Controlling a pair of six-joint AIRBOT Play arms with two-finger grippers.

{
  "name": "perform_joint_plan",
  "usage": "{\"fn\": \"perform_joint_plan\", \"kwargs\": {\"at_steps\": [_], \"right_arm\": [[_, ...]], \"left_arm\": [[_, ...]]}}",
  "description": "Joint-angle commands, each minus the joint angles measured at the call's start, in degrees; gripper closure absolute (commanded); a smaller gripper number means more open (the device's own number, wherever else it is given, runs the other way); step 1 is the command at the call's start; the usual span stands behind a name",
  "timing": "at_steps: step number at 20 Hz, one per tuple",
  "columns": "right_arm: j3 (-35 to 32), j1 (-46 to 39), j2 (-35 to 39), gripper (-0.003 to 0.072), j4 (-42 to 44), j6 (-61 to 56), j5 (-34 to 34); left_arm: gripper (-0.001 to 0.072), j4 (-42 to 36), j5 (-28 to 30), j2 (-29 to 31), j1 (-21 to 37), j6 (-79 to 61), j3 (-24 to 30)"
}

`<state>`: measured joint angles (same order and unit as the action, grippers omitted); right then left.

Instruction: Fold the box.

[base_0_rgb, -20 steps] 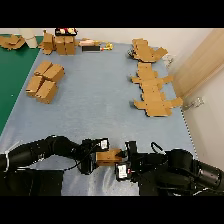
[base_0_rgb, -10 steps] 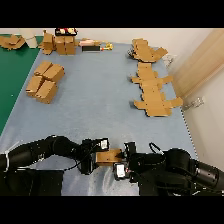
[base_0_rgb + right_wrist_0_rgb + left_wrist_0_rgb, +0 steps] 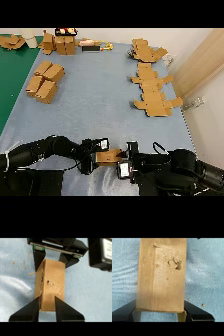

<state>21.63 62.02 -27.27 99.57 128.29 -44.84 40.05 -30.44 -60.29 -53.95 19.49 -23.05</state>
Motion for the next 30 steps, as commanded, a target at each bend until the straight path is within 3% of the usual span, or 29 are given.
{"fn": "perform_joint_plan", "kwargs": {"at_steps": [1,2,5,6,9,11,13,17,30], "right_arm": [[0.8,0.0,2.4,0.056,4.4,-21.0,-5.0],[0.6,0.0,2.6,0.0673,7.4,-31.5,-7.2],[-3.4,0.0,2.0,0.0682,20.2,-50.5,-3.7],[-6.1,0.0,1.9,0.0683,27.1,-51.3,1.0],[-12.7,3.3,0.6,0.0683,45.5,-49.2,25.1],[-12.8,7.9,-0.7,0.0683,45.5,-52.1,41.4],[-12.8,11.1,-3.8,0.0683,45.0,-56.6,49.4],[-12.8,14.4,-9.2,0.0683,44.6,-60.0,51.1],[-13.0,15.2,-13.9,0.0683,44.0,-61.4,51.9]], "left_arm": [[0.0247,0.0,0.0,0.0,0.0,0.0,0.0],[0.0247,0.0,0.0,0.0,0.0,0.0,0.0],[0.0247,0.0,0.0,0.0,0.0,0.0,0.0],[0.0247,0.0,0.0,0.0,0.0,0.0,0.0],[0.0247,0.0,0.0,0.0,0.0,0.0,0.0],[0.0247,0.0,0.0,0.0,0.0,0.0,0.0],[0.0247,0.0,0.0,0.0,0.0,0.0,0.0],[0.0247,0.0,0.0,0.0,0.0,0.0,0.0],[0.0247,0.0,0.0,0.0,0.0,0.0,0.0]]}}
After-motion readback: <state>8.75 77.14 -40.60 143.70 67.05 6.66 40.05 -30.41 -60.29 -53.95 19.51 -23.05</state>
